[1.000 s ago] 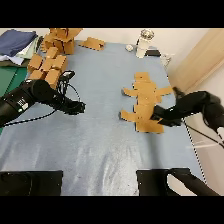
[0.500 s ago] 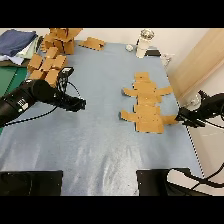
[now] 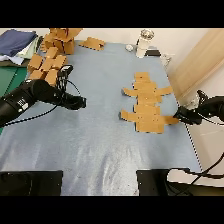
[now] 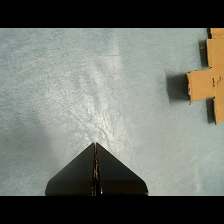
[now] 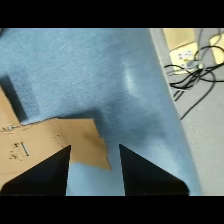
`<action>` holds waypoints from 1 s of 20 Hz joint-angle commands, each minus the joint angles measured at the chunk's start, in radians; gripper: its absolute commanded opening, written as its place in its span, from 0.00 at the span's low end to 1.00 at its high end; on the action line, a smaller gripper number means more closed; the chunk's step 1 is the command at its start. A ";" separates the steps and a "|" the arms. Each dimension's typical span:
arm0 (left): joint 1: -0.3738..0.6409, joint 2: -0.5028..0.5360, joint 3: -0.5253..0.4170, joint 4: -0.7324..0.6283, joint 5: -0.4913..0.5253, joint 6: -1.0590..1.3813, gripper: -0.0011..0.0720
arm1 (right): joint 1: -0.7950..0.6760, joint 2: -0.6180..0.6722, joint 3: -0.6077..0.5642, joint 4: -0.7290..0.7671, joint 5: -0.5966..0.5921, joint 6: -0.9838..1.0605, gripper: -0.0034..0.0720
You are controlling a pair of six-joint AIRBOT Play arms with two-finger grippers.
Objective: Fold the box.
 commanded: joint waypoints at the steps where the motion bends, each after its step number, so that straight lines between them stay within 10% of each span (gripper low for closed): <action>1: 0.000 0.000 0.001 -0.029 0.000 0.000 0.03 | 0.000 -0.055 0.001 0.130 -0.028 -0.109 0.69; 6: 0.000 0.000 0.001 -0.070 -0.001 0.004 0.04 | 0.008 -0.107 0.001 0.209 -0.079 -0.174 0.62; 8: 0.001 0.000 0.001 -0.099 -0.001 0.004 0.59 | 0.031 -0.107 0.002 0.229 -0.101 -0.186 0.46; 11: 0.003 0.000 0.009 -0.169 -0.010 0.036 0.60 | 0.087 -0.107 0.002 0.244 -0.154 -0.199 0.05; 20: 0.137 0.000 -0.007 -0.504 -0.303 0.315 0.60 | 0.454 0.034 -0.252 0.454 -0.111 -0.201 0.04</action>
